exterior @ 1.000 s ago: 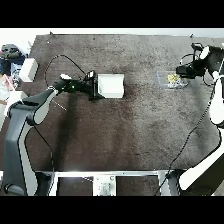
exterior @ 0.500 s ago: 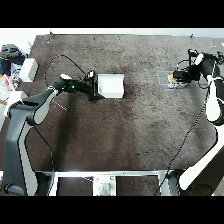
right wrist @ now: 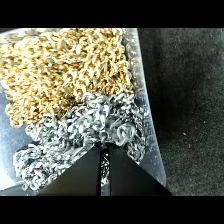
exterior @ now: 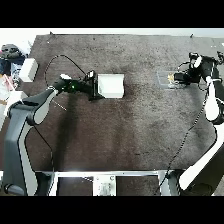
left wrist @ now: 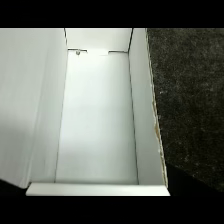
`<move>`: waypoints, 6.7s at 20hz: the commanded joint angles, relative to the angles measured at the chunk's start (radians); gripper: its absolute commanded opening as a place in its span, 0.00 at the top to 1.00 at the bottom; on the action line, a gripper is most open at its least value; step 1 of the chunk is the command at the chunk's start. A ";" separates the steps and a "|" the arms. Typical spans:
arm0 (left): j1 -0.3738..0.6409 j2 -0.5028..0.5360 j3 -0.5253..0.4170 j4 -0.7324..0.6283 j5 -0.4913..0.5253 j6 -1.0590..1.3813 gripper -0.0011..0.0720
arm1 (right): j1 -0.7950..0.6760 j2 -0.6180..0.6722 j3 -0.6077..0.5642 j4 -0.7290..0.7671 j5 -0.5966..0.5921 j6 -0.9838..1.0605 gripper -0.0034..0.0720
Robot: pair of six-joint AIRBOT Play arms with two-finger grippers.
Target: Fold the box and place the chain.
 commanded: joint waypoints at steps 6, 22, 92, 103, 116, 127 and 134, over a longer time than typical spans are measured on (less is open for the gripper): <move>0.001 0.000 0.000 0.000 0.000 0.000 0.50 | 0.003 0.026 0.000 0.001 0.013 -0.001 0.94; 0.001 0.000 0.000 0.000 0.000 0.000 0.50 | 0.140 0.623 0.000 0.138 -0.085 -0.181 0.94; 0.001 0.000 0.000 0.000 -0.002 -0.002 0.50 | 0.663 0.483 -0.671 0.371 -0.659 -0.166 0.52; 0.001 0.000 0.000 0.000 -0.002 -0.001 0.50 | 0.195 0.449 -0.675 0.375 -0.417 0.049 0.52; 0.001 0.000 0.000 -0.002 -0.002 -0.001 0.50 | 0.241 0.300 -0.673 0.610 -0.710 0.026 0.94; 0.001 0.000 0.000 -0.002 -0.002 -0.001 0.50 | 0.591 0.763 -0.642 0.674 -0.677 -0.155 0.94; 0.001 0.000 0.000 -0.003 -0.003 -0.002 0.50 | 0.666 0.763 -0.568 0.674 -0.697 -0.165 0.94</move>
